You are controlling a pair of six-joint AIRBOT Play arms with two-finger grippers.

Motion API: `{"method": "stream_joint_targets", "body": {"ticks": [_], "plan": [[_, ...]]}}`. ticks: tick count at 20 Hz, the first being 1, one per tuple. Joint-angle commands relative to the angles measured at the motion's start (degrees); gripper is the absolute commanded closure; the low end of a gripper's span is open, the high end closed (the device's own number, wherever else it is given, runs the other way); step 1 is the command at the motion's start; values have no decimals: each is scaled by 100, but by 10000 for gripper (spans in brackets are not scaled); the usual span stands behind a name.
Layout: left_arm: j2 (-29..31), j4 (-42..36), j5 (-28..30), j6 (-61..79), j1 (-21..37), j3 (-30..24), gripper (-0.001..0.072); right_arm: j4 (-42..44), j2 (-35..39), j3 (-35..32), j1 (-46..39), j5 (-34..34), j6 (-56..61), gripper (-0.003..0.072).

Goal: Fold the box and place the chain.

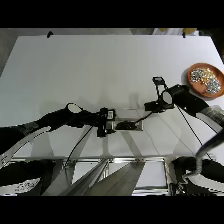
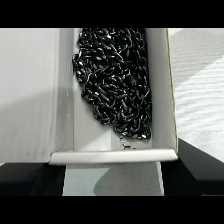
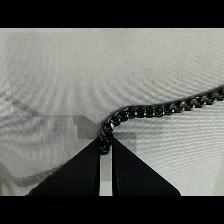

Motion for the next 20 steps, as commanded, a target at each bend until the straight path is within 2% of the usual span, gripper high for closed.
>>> {"method": "stream_joint_targets", "body": {"ticks": [1, 7, 12, 16, 20], "plan": [[2, 2, 0, 2, 4, 4, 434, -175, 254, -2, 92, 205, -118, 672], [2, 2, 2, 2, 4, 4, 434, -192, 1803, -2, 514, 793, -315, 672], [2, 2, 0, 2, 4, 4, 434, 474, 3143, -2, 1615, 1163, -240, 671], [2, 2, 0, 2, 4, 4, 434, 1283, 3484, -2, 2448, 896, -243, 671], [2, 2, 2, 2, 4, 4, 434, 1405, 3368, -2, 2992, 20, -144, 671]]}}
